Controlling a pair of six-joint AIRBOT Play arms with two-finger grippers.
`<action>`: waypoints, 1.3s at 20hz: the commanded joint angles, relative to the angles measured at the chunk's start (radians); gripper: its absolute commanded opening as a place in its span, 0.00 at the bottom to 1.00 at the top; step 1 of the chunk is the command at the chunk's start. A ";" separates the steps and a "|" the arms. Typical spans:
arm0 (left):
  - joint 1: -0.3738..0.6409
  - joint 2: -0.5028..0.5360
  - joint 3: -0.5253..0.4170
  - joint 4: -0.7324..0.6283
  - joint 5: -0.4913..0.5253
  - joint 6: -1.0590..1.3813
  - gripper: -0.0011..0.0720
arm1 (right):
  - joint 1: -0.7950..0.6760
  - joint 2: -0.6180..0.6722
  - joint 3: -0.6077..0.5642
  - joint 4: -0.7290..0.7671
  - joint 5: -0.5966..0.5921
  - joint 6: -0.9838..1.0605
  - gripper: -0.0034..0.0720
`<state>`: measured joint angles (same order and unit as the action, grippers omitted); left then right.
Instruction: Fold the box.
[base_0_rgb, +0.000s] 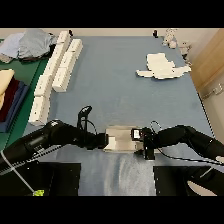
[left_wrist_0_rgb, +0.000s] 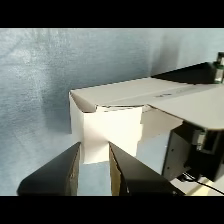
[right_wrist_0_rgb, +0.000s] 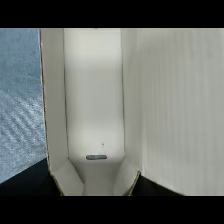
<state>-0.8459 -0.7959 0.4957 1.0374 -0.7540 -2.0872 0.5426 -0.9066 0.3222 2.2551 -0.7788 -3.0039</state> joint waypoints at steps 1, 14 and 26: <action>-0.102 -0.108 0.083 0.142 -0.017 -0.184 0.43 | 0.000 0.000 0.001 0.000 0.000 0.000 0.69; -0.171 -0.380 0.377 0.354 -0.328 -0.369 0.43 | 0.000 0.000 0.001 0.000 0.000 0.000 0.70; -0.244 -0.539 0.510 0.425 -0.467 -0.400 0.44 | 0.000 0.000 0.001 0.000 0.000 0.000 0.70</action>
<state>-1.0775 -1.3003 0.9821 1.4525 -1.1790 -2.4836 0.5426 -0.9066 0.3222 2.2555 -0.7788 -3.0039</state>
